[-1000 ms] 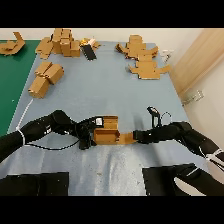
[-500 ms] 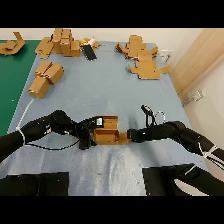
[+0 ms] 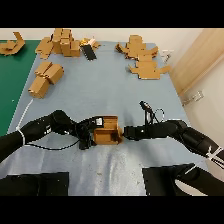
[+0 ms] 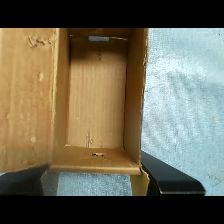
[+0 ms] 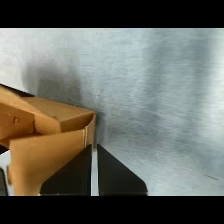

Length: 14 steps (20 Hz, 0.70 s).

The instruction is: Fold the box.

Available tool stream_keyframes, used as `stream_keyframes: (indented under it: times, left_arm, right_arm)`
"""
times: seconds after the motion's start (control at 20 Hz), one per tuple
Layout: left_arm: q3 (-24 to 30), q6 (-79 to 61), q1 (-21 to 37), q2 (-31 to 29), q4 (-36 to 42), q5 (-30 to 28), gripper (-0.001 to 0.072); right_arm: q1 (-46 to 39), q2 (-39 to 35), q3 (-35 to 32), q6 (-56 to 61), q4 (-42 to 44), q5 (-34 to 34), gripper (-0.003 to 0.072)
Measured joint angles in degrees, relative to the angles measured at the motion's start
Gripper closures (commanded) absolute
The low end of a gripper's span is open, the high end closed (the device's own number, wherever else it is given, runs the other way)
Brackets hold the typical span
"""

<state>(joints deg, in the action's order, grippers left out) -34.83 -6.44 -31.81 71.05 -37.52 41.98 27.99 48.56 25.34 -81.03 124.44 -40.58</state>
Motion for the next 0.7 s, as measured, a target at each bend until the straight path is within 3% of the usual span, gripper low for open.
stream_keyframes:
  times: [0.3,0.35,0.7]
  left_arm:
    - [0.00,0.00,0.00,0.00,-0.02,0.00,0.0161]
    - [0.00,0.00,0.00,0.00,-0.02,0.00,0.0161]
    - [0.00,-0.02,0.00,0.00,0.00,0.00,0.0161]
  right_arm:
    - [2.40,-0.13,2.27,-0.07,1.01,0.83,0.0427]
    - [2.51,-0.11,2.43,-0.04,0.87,0.81,0.0304]
    - [3.23,3.56,3.21,-0.07,-0.98,0.20,0.0309]
